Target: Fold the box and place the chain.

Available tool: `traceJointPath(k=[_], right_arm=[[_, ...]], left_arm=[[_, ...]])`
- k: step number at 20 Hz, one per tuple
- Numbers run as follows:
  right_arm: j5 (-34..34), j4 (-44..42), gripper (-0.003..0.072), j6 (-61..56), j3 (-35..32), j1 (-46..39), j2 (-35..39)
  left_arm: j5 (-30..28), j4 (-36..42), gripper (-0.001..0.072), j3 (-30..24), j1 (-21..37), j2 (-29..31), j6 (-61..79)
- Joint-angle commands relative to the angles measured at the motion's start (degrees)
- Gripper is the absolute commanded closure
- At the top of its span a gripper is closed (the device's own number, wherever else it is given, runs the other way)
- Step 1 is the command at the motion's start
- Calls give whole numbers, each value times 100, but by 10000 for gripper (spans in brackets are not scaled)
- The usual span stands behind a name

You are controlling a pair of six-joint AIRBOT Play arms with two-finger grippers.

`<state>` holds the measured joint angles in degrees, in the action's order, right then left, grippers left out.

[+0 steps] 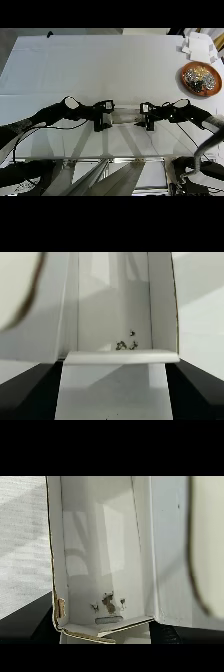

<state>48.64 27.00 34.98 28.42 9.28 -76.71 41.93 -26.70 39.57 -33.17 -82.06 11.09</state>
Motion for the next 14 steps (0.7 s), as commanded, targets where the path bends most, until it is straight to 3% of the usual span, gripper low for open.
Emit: traceJointPath(k=[1,6,7,9,10,14], right_arm=[[2,-2,279,0,0,0,4],[2,-2,279,0,0,0,4],[0,-2,279,0,0,0,4],[0,-2,279,0,0,0,4],[0,-2,279,0,0,0,4],[2,-2,279,0,0,0,4]], left_arm=[[-146,190,13,-2,-138,-37,273],[-168,315,20,-2,-160,-260,282],[-179,315,60,-2,-160,-289,282],[-186,313,359,-2,-160,-315,284],[-186,321,445,-2,-160,-317,284],[-136,354,437,-2,-157,-315,240]])
